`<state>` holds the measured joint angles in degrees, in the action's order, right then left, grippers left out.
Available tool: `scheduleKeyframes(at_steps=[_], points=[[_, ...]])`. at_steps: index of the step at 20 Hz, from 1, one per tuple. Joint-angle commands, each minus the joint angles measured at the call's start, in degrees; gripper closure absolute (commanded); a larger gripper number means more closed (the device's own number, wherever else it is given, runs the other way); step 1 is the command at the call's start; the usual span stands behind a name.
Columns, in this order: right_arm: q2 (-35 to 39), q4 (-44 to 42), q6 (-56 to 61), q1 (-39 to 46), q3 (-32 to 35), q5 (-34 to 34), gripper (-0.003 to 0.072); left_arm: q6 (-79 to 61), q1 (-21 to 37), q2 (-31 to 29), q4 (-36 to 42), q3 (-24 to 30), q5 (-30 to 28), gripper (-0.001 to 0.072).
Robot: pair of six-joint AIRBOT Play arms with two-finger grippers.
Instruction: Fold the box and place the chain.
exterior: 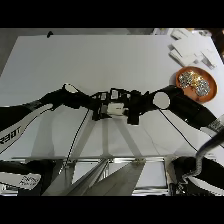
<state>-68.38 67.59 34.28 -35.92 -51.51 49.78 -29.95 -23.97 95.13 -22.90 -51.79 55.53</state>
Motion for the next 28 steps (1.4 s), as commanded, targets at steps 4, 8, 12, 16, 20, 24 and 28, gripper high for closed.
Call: scheduleKeyframes(at_steps=[4, 8, 12, 16, 20, 24, 28], points=[[-1.2, -0.9, 0.3, 0.0, 0.0, -0.5, 0.0668, 0.0, 0.1, 0.0, 0.0, 0.0, 0.0, 0.0622], [-4.0, -2.4, 0.4, 0.0, 0.0, 1.4, 0.0668, 0.0, 0.1, 0.0, 0.0, 0.0, 0.0, 0.0622], [-5.3, -2.4, 0.4, 0.0, 0.0, 2.2, 0.0668, 0.0, 0.1, 0.0, 0.0, 0.0, 0.0, 0.0622], [-5.4, -2.4, 0.4, 0.0, 0.0, 2.3, 0.0668, 0.0, 0.1, 0.0, 0.0, 0.0, 0.0, 0.0622], [-6.6, -2.4, 0.4, 0.0, 0.0, 1.8, 0.0668, 0.0, 0.1, 0.0, 0.0, 0.0, 0.0, 0.0622], [-8.7, -3.8, 0.4, 0.0, 0.0, 2.2, 0.0668, 0.0, 0.1, 0.0, 0.0, 0.0, 0.0, 0.0622], [-8.7, -3.8, 0.4, 0.0, 0.0, 2.4, 0.0668, 0.0, 0.1, 0.0, 0.0, 0.0, 0.0, 0.0622]])
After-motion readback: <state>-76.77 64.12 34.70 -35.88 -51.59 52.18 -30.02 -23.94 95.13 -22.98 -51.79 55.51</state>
